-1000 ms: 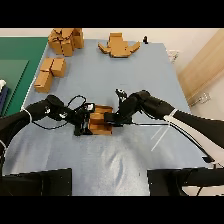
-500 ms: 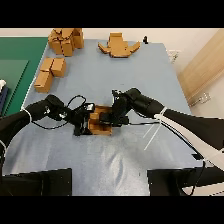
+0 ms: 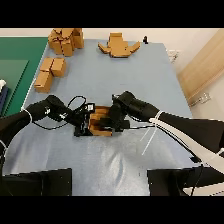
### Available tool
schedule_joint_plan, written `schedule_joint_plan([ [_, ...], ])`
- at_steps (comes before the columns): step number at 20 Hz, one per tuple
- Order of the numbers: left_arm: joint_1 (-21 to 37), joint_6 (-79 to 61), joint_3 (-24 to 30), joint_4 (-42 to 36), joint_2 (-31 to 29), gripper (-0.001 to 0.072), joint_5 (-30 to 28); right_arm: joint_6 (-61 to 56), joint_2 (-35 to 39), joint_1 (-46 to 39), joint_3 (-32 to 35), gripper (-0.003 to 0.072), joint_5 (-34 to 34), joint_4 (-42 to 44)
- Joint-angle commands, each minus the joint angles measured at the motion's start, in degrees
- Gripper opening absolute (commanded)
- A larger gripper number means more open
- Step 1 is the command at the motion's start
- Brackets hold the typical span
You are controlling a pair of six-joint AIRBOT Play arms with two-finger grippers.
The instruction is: Fold the box.
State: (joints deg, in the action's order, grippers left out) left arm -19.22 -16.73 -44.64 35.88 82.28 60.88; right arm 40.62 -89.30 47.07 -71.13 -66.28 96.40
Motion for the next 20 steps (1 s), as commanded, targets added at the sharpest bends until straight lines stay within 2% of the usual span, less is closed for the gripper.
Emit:
schedule_joint_plan([
  [1, -0.02, -0.13, -0.07, 0.09, -0.04, 0.0249, -0.37, -2.95, -0.07, 0.61, -0.04, 0.0419, 2.91, -3.58],
  [4, 0.0, -0.13, -0.07, 0.09, -0.04, 0.0249, -0.37, -4.74, -1.44, 0.57, -0.37, 0.0418, 5.05, -4.42],
  [7, -0.02, -0.13, -0.07, 0.11, -0.04, 0.025, -0.39, -4.85, -3.85, 0.57, -1.14, 0.0408, 3.91, -4.0],
  [8, 0.0, -0.13, -0.07, 0.11, -0.04, 0.025, -0.39, -5.2, -4.28, 0.57, -1.38, 0.0349, 3.43, -4.04],
  [9, 0.0, -0.13, -0.04, 0.11, -0.04, 0.025, -0.39, -5.2, -4.37, 0.57, -1.46, 0.0235, 3.3, -4.09],
  [10, 0.0, -0.13, -0.07, 0.11, -0.04, 0.025, -0.39, -5.16, -4.33, 0.57, -1.57, 0.0007, 3.19, -4.09],
  [20, -0.02, -0.11, -0.07, 0.09, -0.04, 0.0249, -0.33, -5.16, -4.31, 1.53, -3.96, 0.0007, 1.18, -6.69],
])
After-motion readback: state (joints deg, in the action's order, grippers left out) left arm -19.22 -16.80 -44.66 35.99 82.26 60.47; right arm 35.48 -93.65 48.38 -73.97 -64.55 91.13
